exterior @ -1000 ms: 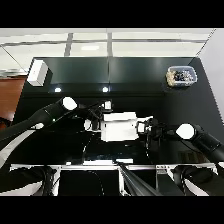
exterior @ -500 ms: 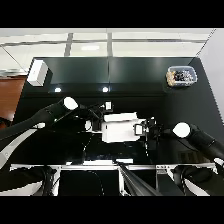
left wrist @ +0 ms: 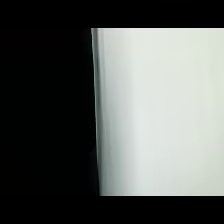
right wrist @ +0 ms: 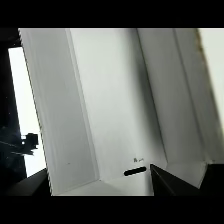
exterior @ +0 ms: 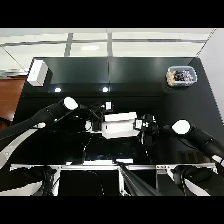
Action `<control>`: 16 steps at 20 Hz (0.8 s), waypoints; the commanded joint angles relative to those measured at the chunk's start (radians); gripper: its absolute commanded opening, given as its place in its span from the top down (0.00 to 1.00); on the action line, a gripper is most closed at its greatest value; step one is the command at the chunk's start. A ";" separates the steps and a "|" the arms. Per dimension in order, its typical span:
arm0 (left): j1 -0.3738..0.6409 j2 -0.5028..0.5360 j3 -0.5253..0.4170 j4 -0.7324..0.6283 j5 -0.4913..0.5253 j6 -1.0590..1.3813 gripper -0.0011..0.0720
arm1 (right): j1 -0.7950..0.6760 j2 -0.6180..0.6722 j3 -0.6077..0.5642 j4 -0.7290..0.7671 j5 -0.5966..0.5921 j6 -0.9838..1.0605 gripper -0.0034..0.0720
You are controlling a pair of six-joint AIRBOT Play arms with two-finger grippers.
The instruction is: Fold the box and place the chain.
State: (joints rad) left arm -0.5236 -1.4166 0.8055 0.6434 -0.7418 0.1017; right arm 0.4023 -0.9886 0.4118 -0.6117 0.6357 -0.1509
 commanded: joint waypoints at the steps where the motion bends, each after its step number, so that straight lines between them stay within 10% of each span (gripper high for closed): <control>1: 0.000 0.000 0.000 0.000 -0.001 0.000 0.94 | -0.003 -0.002 0.038 0.019 0.011 -0.022 0.07; 16: 0.000 0.000 0.000 0.003 -0.001 0.000 0.94 | -0.090 -0.002 0.076 0.036 0.012 -0.004 0.07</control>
State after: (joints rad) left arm -0.5236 -1.4166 0.8055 0.6460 -0.7418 0.1013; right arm 0.3172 -0.9901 0.4866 -0.5789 0.6506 -0.1558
